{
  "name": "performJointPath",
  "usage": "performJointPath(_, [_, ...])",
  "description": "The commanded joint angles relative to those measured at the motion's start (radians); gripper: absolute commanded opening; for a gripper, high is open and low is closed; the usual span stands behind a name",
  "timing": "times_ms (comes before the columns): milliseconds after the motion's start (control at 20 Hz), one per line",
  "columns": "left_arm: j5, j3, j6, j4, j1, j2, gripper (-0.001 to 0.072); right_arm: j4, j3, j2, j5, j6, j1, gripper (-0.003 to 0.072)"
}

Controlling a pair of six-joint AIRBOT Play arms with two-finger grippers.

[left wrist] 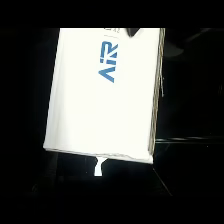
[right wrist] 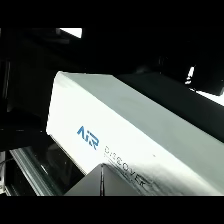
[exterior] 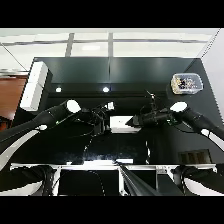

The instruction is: Fold the box and place the chain.

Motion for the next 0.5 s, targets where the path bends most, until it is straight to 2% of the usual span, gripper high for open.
performJointPath(0, [-0.005,0.002,0.0,-0.001,0.0,0.002,0.0354,0.0,0.04,0.03,0.097,-0.014,-0.03,0.0013])
performJointPath(150, [-0.058,0.016,0.0,0.007,0.002,0.009,0.038,-0.008,0.132,0.1,0.279,-0.013,-0.145,0.0013])
performJointPath(200, [-0.078,0.025,0.0,0.023,0.002,0.009,0.0527,-0.008,0.16,0.121,0.328,-0.013,-0.2,0.0013])
performJointPath(250, [-0.083,0.032,-0.01,0.031,0.002,0.009,0.0711,-0.008,0.187,0.139,0.369,-0.013,-0.262,0.0013])
performJointPath(350, [-0.098,0.053,-0.082,0.091,0.002,0.01,0.0708,-0.006,0.213,0.171,0.412,-0.013,-0.384,0.0013])
performJointPath(450, [-0.177,0.083,-0.145,0.216,0.002,0.019,0.0709,-0.014,0.214,0.192,0.445,-0.013,-0.492,0.0013])
